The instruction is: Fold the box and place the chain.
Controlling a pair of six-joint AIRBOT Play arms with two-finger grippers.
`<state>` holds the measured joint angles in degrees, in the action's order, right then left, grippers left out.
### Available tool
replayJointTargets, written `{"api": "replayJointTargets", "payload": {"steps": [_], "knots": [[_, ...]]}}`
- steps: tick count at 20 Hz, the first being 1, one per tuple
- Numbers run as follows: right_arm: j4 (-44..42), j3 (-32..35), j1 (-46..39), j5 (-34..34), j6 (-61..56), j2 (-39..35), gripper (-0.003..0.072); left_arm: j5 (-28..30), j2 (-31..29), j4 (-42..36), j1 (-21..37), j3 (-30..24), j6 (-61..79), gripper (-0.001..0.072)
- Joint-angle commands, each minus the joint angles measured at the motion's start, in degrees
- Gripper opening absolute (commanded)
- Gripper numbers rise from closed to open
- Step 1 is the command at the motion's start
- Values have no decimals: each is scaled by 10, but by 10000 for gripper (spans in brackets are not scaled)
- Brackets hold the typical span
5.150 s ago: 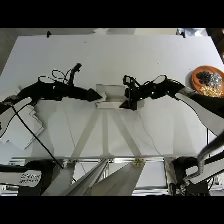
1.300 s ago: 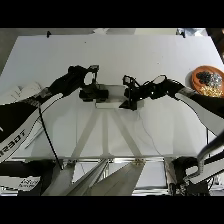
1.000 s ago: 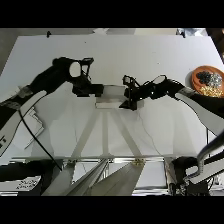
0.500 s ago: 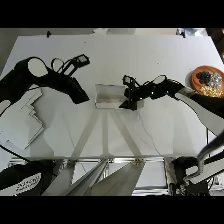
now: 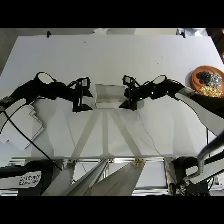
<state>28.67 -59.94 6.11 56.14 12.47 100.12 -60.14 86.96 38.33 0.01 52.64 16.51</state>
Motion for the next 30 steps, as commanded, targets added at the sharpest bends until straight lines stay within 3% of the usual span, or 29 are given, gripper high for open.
{"api": "replayJointTargets", "payload": {"steps": [1, 5, 12, 16, 25, 28, 30], "knots": [[0, 0, 0, 0, 0, 0, 367, 7, 45, -82, 16, -3, 113, 703], [0, 0, 0, 0, 0, 0, 367, 5, 58, -93, 27, -1, 122, 702], [0, 0, 0, 0, 0, 0, 367, -125, 91, -102, 64, 74, 140, 699], [0, 0, 0, 0, 0, 0, 367, -125, 122, -105, 40, 104, 128, 700], [0, 0, 0, 0, 0, 0, 367, -121, 125, -62, 32, 107, 86, 697], [0, 0, 0, 0, 0, 0, 367, -126, 125, -64, 32, 107, 92, 629], [0, 0, 0, 0, 0, 0, 367, -125, 125, -64, 32, 107, 92, 631]]}}
